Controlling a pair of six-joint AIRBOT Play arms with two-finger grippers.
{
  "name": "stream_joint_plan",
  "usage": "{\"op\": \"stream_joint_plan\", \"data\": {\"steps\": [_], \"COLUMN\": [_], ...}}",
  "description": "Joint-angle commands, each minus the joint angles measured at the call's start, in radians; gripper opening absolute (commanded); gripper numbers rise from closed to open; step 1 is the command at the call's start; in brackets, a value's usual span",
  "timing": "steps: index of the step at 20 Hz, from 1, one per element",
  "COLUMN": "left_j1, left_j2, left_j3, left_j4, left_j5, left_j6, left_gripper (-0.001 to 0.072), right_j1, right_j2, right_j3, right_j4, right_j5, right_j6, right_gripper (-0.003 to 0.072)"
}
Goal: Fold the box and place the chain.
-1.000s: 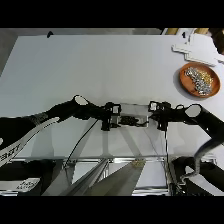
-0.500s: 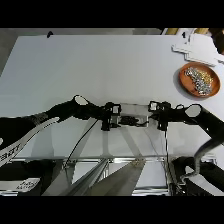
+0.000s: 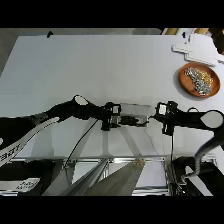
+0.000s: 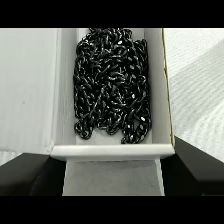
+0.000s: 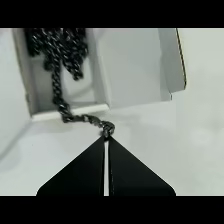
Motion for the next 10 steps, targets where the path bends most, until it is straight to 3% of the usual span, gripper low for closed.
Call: {"op": "stream_joint_plan", "data": {"steps": [1, 4, 10], "left_j1": [0.001, 0.001, 0.001], "left_j2": [0.000, 0.000, 0.000], "left_j3": [0.000, 0.000, 0.000], "left_j4": [0.000, 0.000, 0.000], "left_j5": [0.000, 0.000, 0.000], "left_j6": [0.000, 0.000, 0.000], "left_gripper": [0.0149, 0.0149, 0.0149], "right_j1": [0.001, 0.001, 0.027], "right_j2": [0.092, 0.103, 0.058], "right_j3": [0.000, 0.000, 0.000], "right_j4": [0.167, 0.379, 0.510], "right_j5": [0.103, 0.117, 0.055], "right_j6": [0.019, 0.008, 0.008], "right_gripper": [0.0018, 0.0018, 0.0019]}}
